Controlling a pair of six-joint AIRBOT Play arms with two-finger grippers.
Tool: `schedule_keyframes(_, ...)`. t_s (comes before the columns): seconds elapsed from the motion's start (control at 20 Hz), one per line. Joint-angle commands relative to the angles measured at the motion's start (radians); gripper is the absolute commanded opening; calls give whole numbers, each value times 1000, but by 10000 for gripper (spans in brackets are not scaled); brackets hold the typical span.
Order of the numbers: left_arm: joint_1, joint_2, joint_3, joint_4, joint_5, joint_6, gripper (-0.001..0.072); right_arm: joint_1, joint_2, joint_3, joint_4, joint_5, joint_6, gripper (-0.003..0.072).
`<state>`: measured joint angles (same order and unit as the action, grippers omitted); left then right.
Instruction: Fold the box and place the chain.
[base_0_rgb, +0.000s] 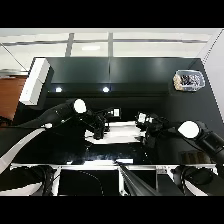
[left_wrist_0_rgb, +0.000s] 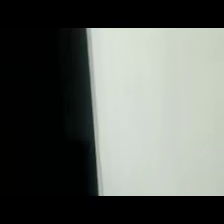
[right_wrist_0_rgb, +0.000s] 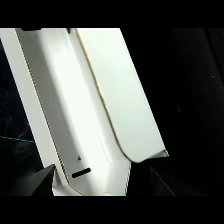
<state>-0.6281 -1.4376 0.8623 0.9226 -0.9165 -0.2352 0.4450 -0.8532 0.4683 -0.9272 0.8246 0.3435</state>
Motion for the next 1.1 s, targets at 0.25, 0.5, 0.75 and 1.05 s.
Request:
schedule_keyframes(0.25,0,42,1,39,30,4,23,-2,-58,-1,72,-16,-133,702)
schedule_keyframes(0.5,-1,46,1,38,22,3,23,-2,-59,-1,133,-40,-202,702)
schedule_keyframes(0.75,0,46,1,38,22,3,23,-2,-98,-1,182,-67,-245,702)
schedule_keyframes(1.05,0,46,1,37,23,-1,24,-2,-138,-22,247,-11,-335,702)
